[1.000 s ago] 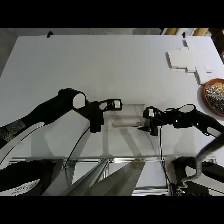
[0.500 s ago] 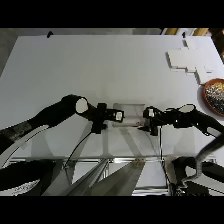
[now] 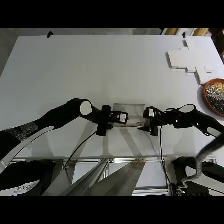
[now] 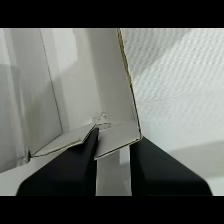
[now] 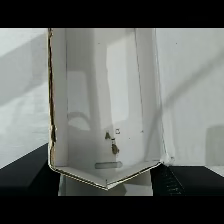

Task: Fold the box and place the chain.

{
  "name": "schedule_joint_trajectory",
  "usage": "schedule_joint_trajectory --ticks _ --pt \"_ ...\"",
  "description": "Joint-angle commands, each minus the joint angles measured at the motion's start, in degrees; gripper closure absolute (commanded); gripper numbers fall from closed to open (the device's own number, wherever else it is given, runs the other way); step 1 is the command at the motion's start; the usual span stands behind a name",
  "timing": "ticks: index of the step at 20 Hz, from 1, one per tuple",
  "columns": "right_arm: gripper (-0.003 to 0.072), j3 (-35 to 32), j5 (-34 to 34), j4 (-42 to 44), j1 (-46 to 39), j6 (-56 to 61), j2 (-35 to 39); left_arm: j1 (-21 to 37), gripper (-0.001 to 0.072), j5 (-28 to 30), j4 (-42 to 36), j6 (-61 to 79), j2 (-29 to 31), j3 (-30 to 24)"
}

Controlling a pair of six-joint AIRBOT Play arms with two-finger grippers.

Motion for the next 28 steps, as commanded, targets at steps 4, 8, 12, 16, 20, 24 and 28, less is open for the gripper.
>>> schedule_joint_trajectory --ticks 4,8,12,16,20,24,28 --pt "0.0301 -0.04 -0.02 -0.02 0.04 -0.09 -0.02 -0.09 0.0519 2.93 -0.79 -0.04 -0.07 0.02" --pt "0.0301 -0.04 -0.02 -0.02 0.04 -0.09 -0.02 0.00 0.0500 -0.22 0.11 -0.46 -0.02 0.02" --pt "0.0301 -0.04 -0.02 -0.02 0.04 -0.09 -0.02 0.44 0.0500 -4.33 3.63 -0.76 0.44 0.02" --pt "0.0301 -0.04 -0.02 -0.02 0.04 -0.09 -0.02 1.51 0.0501 -3.85 5.31 -2.84 0.98 0.02" --pt "0.0301 -0.04 -0.02 -0.02 0.04 -0.09 -0.02 1.42 0.0503 3.98 2.34 -2.78 0.96 0.02" --pt "0.0301 -0.04 -0.02 -0.02 0.04 -0.09 -0.02 1.31 0.0503 6.51 0.98 -2.78 0.66 0.02" --pt "0.0301 -0.04 -0.02 -0.02 0.04 -0.09 -0.02 0.04 0.0507 6.34 -0.57 -2.34 -0.90 0.02"
